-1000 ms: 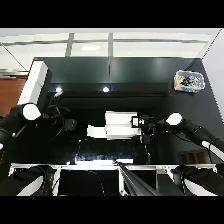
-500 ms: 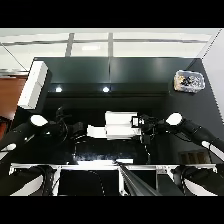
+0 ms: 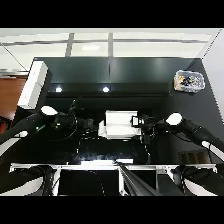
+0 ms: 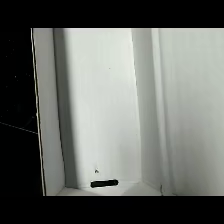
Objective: Fold the box and place the chain.
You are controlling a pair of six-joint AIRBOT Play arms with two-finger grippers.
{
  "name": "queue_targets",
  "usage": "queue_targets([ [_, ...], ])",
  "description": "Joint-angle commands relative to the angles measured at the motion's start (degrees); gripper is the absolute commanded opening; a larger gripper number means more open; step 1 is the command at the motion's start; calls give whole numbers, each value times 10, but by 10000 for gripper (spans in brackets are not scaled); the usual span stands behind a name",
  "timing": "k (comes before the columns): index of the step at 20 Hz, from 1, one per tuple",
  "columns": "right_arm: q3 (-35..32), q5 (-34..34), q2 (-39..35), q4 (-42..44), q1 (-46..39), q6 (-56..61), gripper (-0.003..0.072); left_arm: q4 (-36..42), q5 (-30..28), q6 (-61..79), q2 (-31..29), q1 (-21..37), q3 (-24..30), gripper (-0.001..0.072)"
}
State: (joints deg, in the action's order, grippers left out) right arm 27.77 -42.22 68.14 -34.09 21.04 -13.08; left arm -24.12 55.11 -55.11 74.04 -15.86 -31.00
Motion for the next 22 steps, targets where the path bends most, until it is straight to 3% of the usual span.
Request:
queue_targets([
  [1, 0, 0, 0, 0, 1, 0, 440, 8, 31, 25, 4, 7, -24, 588],
  [2, 0, 0, 0, 0, 0, 0, 440, 7, 40, 21, 4, 9, -28, 677],
  [7, 0, 0, 0, 0, 0, 0, 440, 7, 82, 17, 4, -1, -44, 679],
  [12, 0, 0, 0, 0, 0, 0, 439, -17, 62, -43, 4, -49, -72, 676],
  [14, 0, 1, 0, 0, 0, 0, 440, -52, 61, -73, 4, -64, -85, 570],
  [20, 0, 5, 0, 0, 0, 0, 439, -163, 14, -189, 4, -122, -125, 570],
  [22, 0, 5, 0, 0, 0, 0, 439, -177, -5, -217, 4, -138, -139, 510],
])
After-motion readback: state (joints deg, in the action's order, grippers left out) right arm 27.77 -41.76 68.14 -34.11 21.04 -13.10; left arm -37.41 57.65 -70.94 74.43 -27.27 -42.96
